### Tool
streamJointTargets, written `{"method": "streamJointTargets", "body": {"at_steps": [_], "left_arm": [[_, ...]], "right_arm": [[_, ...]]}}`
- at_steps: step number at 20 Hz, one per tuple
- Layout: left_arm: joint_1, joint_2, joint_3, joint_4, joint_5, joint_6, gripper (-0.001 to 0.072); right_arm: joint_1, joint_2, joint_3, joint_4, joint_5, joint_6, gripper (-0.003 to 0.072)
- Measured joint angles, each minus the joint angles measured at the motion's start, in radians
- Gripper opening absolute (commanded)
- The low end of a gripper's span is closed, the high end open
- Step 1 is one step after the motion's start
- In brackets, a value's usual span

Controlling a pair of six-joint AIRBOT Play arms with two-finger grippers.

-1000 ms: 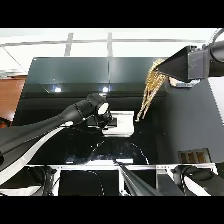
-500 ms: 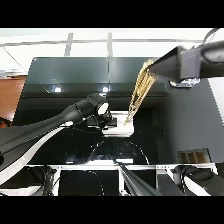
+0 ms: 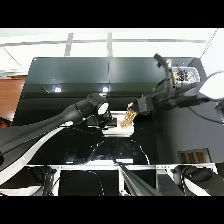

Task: Fold the box and place the chain.

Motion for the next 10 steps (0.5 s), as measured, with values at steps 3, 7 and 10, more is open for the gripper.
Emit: {"method": "streamJointTargets", "body": {"at_steps": [3, 7, 10], "left_arm": [[0.0, 0.0, 0.0, 0.0, 0.0, 0.0, 0.0027], [0.0, 0.0, 0.0, 0.0, 0.0, 0.0, 0.0028], [0.0, 0.0, 0.0, 0.0, 0.0, 0.0, 0.0028]], "right_arm": [[0.033, 0.0, -0.106, -0.01, -0.105, 0.02, 0.0016], [0.051, 0.003, -0.14, -0.009, -0.163, 0.026, 0.0016], [0.047, 0.011, -0.078, -0.008, -0.13, 0.023, 0.0016]]}}
